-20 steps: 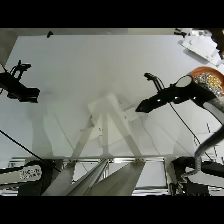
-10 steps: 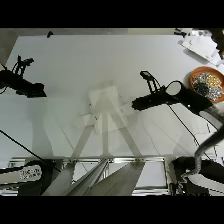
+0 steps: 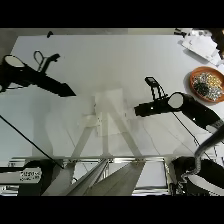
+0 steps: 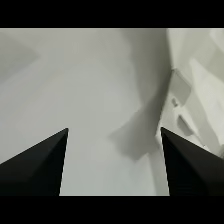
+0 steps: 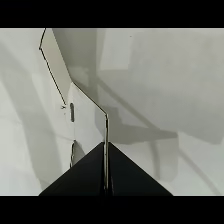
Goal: Fold the box and place the chain.
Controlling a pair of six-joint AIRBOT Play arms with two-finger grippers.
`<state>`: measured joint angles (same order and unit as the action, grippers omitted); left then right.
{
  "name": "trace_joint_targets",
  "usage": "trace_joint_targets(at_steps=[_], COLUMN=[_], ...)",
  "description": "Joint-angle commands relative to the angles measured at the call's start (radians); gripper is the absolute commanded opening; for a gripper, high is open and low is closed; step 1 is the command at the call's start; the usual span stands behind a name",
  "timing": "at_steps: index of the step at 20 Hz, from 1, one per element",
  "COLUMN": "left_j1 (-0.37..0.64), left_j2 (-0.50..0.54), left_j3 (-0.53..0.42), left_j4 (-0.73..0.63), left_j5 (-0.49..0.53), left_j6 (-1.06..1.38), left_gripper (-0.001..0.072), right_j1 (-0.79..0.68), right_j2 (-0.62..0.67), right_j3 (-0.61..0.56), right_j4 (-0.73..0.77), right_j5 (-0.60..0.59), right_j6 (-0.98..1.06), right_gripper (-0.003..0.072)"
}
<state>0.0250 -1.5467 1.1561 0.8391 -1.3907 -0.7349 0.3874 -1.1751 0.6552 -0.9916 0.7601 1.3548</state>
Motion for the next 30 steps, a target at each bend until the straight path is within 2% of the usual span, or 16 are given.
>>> trace_joint_targets(at_steps=[1, 6, 9, 13, 18, 21, 22, 23, 24, 25, 30], left_j1=[-0.159, -0.298, -0.29, -0.24, -0.253, -0.27, -0.27, -0.269, -0.269, -0.269, -0.267], left_j2=[-0.049, -0.085, -0.098, -0.116, -0.2, -0.264, -0.277, -0.279, -0.278, -0.278, -0.278], left_j3=[-0.001, 0.0, 0.0, 0.0, -0.001, -0.001, 0.0, -0.001, 0.0, 0.0, 0.0], left_j4=[-0.051, -0.051, -0.037, -0.039, -0.156, -0.251, -0.293, -0.305, -0.299, -0.292, -0.193], left_j5=[0.059, 0.105, 0.099, 0.04, -0.054, -0.072, -0.072, -0.068, -0.066, -0.067, -0.078], left_j6=[0.062, 0.129, 0.117, 0.079, 0.115, 0.196, 0.22, 0.238, 0.262, 0.284, 0.285], left_gripper=[0.0634, 0.0638, 0.0638, 0.0638, 0.0637, 0.0633, 0.0616, 0.0525, 0.0385, 0.0291, 0.0254], right_j1=[0.042, 0.042, 0.042, 0.042, 0.042, 0.042, 0.042, 0.042, 0.042, 0.042, 0.042], right_j2=[0.008, 0.008, 0.008, 0.008, 0.008, 0.008, 0.008, 0.008, 0.008, 0.008, 0.008], right_j3=[-0.011, -0.011, -0.011, -0.011, -0.011, -0.011, -0.011, -0.011, -0.011, -0.011, -0.011], right_j4=[0.0, -0.002, -0.002, -0.003, -0.002, -0.003, -0.002, -0.002, -0.003, -0.002, -0.003], right_j5=[-0.013, -0.011, -0.012, -0.012, -0.012, -0.012, -0.011, -0.011, -0.011, -0.011, -0.011], right_j6=[0.026, 0.026, 0.026, 0.026, 0.026, 0.026, 0.026, 0.026, 0.026, 0.026, 0.026], right_gripper=[0.0015, 0.0015, 0.0016, 0.0016, 0.0016, 0.0016, 0.0016, 0.0016, 0.0016, 0.0016, 0.0016])
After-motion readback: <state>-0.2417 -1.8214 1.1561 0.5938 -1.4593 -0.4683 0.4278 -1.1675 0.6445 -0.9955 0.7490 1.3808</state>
